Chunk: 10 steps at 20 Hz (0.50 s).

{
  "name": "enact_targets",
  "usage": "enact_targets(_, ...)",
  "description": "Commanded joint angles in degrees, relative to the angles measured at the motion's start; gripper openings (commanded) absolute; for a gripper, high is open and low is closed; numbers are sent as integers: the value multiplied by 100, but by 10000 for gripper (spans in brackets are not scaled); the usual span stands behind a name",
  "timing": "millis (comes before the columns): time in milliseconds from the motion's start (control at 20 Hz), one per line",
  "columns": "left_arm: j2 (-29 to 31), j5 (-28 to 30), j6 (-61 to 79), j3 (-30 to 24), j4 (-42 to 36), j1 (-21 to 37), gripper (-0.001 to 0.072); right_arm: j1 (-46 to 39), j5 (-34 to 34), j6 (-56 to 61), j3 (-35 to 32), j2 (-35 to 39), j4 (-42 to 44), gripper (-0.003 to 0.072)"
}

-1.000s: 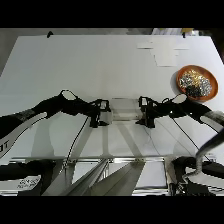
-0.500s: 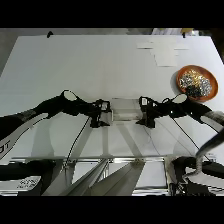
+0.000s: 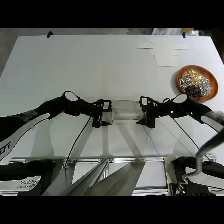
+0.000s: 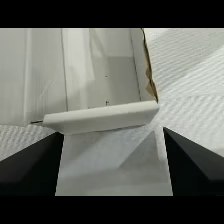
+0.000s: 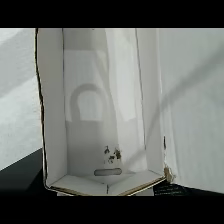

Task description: Fold the box and place the chain.

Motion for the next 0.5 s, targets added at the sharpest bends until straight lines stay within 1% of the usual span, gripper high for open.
enact_targets(0,186,-50,-181,7,264,251,701,7,-9,-20,2,-2,-2,337)
enact_targets(100,352,-140,-304,4,546,417,702,7,-9,-20,2,-2,-2,337)
enact_targets(200,385,-160,-302,-4,553,481,702,7,-9,-20,2,-2,-2,337)
enact_targets(450,214,-190,-240,-4,354,297,703,7,-9,-20,2,-2,-2,337)
